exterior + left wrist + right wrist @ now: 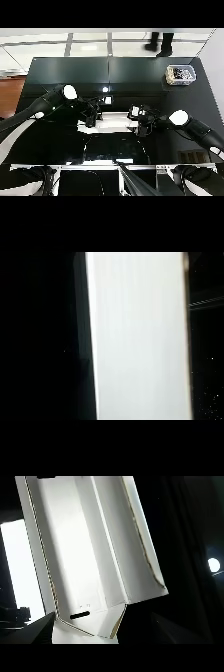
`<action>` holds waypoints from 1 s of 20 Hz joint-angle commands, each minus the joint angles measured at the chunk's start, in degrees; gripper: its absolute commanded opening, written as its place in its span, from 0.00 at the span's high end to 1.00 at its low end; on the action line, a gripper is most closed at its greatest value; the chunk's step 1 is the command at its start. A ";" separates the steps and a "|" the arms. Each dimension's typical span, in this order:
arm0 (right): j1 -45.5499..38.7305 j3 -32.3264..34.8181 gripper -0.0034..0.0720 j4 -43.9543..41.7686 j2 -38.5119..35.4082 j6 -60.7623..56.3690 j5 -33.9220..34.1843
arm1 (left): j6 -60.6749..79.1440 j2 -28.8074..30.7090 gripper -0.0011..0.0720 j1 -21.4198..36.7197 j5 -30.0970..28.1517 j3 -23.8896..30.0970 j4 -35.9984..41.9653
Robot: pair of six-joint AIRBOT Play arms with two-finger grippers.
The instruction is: Fold the box and place the chain.
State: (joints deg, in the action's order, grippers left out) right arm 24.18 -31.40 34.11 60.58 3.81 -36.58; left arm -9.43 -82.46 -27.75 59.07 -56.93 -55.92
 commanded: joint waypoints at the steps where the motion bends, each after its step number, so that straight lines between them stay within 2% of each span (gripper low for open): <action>1: -0.20 -0.04 0.00 -3.13 1.38 4.42 -0.94 | -0.02 0.02 0.95 0.00 0.00 -0.07 0.07; 9: -0.11 -0.20 0.00 -10.10 6.23 11.58 -4.13 | -0.04 0.02 0.95 0.00 -0.02 -0.07 0.04; 20: -0.02 -0.24 0.00 -10.29 11.04 17.70 -4.39 | -0.04 0.02 0.95 0.00 -0.02 -0.07 0.04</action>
State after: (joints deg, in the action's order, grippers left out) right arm 24.14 -31.55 23.94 70.67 20.10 -40.86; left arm -9.43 -82.46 -27.75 59.18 -56.93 -55.88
